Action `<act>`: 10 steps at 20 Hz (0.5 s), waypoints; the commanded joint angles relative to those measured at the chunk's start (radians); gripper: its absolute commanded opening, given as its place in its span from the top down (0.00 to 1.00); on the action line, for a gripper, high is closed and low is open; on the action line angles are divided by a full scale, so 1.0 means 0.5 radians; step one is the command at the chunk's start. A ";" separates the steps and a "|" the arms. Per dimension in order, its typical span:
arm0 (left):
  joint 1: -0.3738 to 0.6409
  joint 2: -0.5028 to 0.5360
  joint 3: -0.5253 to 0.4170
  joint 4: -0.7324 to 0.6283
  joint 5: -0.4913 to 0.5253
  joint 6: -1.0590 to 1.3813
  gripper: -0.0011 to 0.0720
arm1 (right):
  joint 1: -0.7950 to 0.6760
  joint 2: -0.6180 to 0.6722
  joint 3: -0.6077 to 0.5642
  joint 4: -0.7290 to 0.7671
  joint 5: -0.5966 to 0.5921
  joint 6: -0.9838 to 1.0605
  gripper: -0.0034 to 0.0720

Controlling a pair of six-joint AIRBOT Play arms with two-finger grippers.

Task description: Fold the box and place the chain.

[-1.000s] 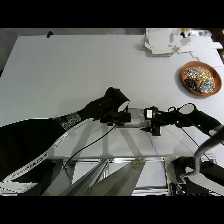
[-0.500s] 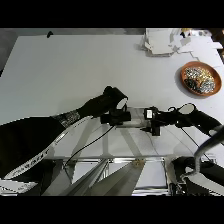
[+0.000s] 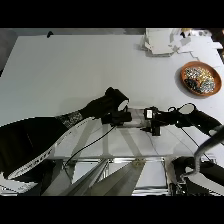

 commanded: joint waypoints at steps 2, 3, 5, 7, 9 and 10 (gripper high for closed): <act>-0.004 -0.011 -0.001 0.005 -0.018 0.020 0.85 | -0.001 0.000 -0.001 0.002 0.000 0.000 0.33; -0.004 -0.011 -0.001 0.011 -0.028 0.031 0.98 | -0.001 0.000 -0.001 0.001 0.000 0.000 0.33; -0.004 -0.011 -0.001 0.011 -0.041 0.094 0.98 | -0.001 0.000 -0.001 0.002 0.000 0.000 0.33; -0.003 -0.010 -0.001 0.011 -0.048 0.105 0.98 | -0.001 0.000 -0.001 0.002 0.000 0.000 0.33; 0.007 0.006 -0.001 0.012 -0.047 0.114 0.91 | -0.001 0.000 -0.001 0.001 0.000 0.000 0.33; 0.018 0.025 -0.001 0.011 -0.047 0.126 0.78 | -0.001 0.000 -0.001 0.001 0.001 0.000 0.33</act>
